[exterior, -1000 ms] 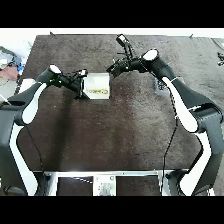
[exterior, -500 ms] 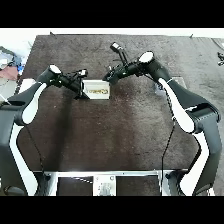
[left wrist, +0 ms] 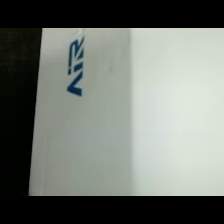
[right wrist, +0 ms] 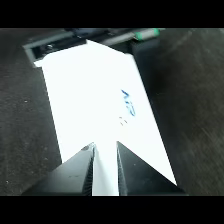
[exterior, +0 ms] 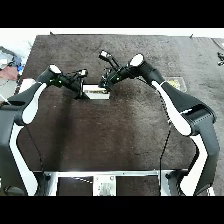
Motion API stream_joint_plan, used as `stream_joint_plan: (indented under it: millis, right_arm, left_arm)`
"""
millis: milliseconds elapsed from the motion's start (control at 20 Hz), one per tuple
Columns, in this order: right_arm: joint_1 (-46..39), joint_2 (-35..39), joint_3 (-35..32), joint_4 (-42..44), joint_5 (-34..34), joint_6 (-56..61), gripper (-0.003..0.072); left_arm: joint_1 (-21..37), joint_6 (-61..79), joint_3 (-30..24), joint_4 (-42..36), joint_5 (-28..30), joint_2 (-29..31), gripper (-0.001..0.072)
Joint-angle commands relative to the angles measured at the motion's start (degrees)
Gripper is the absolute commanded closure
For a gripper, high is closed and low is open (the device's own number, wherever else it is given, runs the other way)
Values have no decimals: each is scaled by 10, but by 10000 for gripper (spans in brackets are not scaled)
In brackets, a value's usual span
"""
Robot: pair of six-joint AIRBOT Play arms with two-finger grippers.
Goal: Fold the box and place the chain.
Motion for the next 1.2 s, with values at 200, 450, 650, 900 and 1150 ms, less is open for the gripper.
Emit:
stream_joint_plan:
  millis: [200, 450, 650, 900, 1150]
  right_arm:
    - [2, 0, 1, -4, -34, -26, 445]
    - [10, -1, 0, -4, -21, -67, 328]
    - [10, -1, 0, -4, -5, -70, 332]
    - [12, -8, 0, -4, -10, -70, 332]
    - [35, -12, 0, -63, -43, -70, 332]
  left_arm:
    - [0, 0, 0, 0, 0, 0, 244]
    - [0, 0, 0, 0, 0, 0, 244]
    - [0, 0, 0, 0, 0, 0, 244]
    - [0, 0, 0, 0, 0, 0, 244]
    - [0, 0, 0, 0, 0, 0, 244]
